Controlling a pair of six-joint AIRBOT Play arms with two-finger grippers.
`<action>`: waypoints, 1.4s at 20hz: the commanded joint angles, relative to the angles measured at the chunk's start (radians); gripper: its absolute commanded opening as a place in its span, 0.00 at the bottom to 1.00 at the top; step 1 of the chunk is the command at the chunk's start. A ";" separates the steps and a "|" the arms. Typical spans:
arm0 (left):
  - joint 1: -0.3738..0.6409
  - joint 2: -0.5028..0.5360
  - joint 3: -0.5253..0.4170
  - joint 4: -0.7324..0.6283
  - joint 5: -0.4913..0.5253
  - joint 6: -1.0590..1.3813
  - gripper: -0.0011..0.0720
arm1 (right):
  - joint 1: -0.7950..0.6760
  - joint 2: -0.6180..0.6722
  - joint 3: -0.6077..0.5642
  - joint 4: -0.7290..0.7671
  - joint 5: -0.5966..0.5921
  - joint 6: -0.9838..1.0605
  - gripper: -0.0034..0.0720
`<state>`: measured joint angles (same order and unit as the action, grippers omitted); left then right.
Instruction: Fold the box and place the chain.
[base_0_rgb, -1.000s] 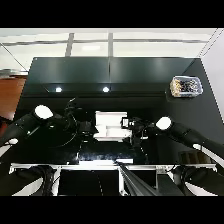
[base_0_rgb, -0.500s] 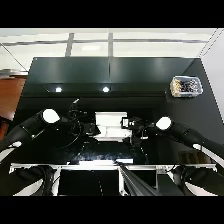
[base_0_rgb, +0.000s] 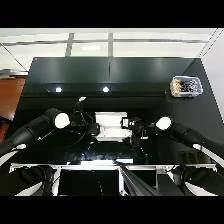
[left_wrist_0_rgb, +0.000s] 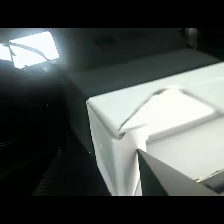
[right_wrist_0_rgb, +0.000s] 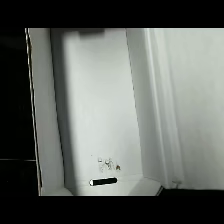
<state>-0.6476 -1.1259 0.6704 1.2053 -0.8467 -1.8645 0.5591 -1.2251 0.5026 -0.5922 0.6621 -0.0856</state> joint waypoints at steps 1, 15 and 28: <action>-0.073 -0.010 0.036 0.102 0.001 -0.158 0.68 | 0.001 0.000 -0.001 0.000 0.000 0.000 0.78; -0.161 -0.105 0.128 0.305 -0.112 -0.373 0.56 | 0.001 0.000 -0.001 0.000 0.000 0.000 0.78; -0.204 -0.217 0.216 0.306 -0.165 -0.395 0.49 | 0.001 0.000 -0.001 0.000 0.000 0.000 0.78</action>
<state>-0.8406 -1.3289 0.8761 1.5101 -1.0046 -2.2551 0.5591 -1.2251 0.5026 -0.5926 0.6617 -0.0860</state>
